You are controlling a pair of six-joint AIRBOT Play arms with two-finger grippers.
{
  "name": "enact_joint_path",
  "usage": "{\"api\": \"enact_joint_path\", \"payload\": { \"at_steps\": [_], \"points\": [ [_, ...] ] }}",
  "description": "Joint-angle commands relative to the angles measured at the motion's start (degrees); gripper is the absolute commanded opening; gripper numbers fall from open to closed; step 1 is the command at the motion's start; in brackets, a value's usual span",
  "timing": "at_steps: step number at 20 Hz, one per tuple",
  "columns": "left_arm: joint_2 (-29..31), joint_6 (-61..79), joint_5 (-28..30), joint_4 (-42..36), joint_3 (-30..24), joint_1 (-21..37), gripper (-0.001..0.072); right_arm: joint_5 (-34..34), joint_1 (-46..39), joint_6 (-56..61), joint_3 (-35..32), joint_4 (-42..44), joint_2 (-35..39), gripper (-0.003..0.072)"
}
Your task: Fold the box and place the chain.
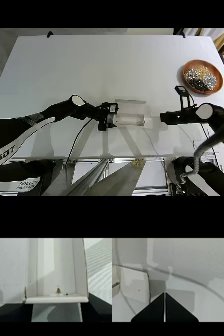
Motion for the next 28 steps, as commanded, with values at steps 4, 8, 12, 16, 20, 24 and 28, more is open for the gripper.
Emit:
{"api": "enact_joint_path", "payload": {
  "at_steps": [4, 8, 12, 16, 20, 24, 28],
  "points": [
    [0.00, 0.00, 0.02, 0.02, 0.02, 0.04, 0.0256, -0.20, 2.69, -2.29, 0.02, 2.58, -4.20, 0.0013],
    [0.00, 0.02, 0.00, 0.02, 0.02, 0.04, 0.0256, 0.74, 3.30, -6.03, 0.02, 6.03, -4.20, 0.0010],
    [0.00, 0.00, 0.02, 0.02, 0.02, 0.04, 0.0256, 0.26, 5.99, -8.68, 0.02, 8.37, -4.20, 0.0010],
    [0.00, 0.00, 0.02, 0.02, 0.02, 0.04, 0.0256, -0.96, 6.84, -8.79, 0.02, 9.60, -4.04, 0.0012],
    [0.00, 0.00, 0.02, 0.02, 0.02, 0.04, 0.0256, -2.12, 6.84, -8.76, 0.04, 9.07, 0.46, 0.0014],
    [0.00, 0.00, 0.00, 0.02, 0.02, 0.04, 0.0256, -1.73, 6.84, -8.76, 0.04, 9.18, 5.79, 0.0130],
    [0.00, 0.00, 0.00, 0.02, 0.02, 0.04, 0.0256, -1.36, 8.83, -8.74, 0.04, 10.10, 5.99, 0.0240]
  ]
}}
